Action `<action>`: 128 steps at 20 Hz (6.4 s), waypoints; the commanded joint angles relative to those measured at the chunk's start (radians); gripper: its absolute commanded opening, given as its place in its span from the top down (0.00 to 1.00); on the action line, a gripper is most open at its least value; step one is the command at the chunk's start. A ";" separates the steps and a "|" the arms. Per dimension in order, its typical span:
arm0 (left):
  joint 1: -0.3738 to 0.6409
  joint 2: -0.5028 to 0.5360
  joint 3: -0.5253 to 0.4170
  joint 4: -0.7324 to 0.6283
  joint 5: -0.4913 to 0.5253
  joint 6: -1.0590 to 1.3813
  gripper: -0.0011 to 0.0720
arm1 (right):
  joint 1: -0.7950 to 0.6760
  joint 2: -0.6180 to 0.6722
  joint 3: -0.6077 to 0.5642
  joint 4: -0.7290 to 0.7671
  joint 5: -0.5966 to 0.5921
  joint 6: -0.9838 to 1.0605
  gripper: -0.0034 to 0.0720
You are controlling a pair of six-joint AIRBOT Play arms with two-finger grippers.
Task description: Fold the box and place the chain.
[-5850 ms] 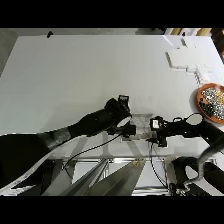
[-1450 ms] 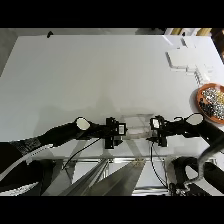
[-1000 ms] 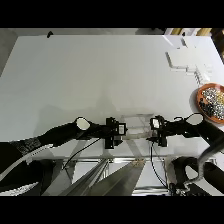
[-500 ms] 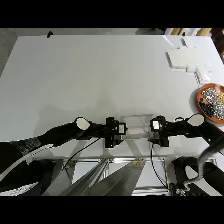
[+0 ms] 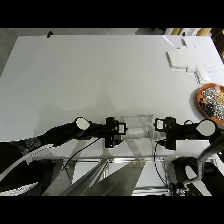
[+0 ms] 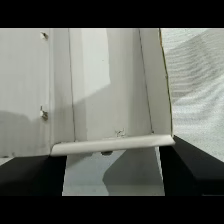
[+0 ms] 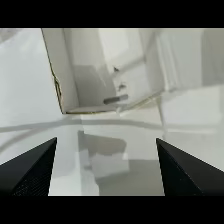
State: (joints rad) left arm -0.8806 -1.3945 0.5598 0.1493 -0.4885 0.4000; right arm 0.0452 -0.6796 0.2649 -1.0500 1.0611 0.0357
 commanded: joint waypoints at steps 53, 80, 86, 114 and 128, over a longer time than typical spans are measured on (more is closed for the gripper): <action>0.000 0.001 -0.001 0.000 -0.017 0.000 0.70 | 0.047 -0.278 0.134 0.191 0.075 -0.325 0.81; 0.000 0.001 -0.001 0.000 -0.018 0.000 0.70 | 0.046 0.226 0.103 -0.378 0.045 1.076 0.93; 0.000 0.001 -0.001 0.000 -0.017 0.000 0.70 | 0.046 0.115 0.103 -0.407 -0.063 1.378 0.93; 0.000 0.001 -0.001 0.000 -0.017 0.000 0.70 | 0.046 0.019 0.087 0.050 0.037 1.187 0.71; 0.000 0.001 -0.001 0.000 -0.017 0.000 0.70 | 0.047 0.004 0.047 0.111 0.024 1.236 0.50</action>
State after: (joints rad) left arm -0.8799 -1.3945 0.5594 0.1493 -0.5056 0.4004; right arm 0.0914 -0.6678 0.3172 -0.9428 1.1057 1.2358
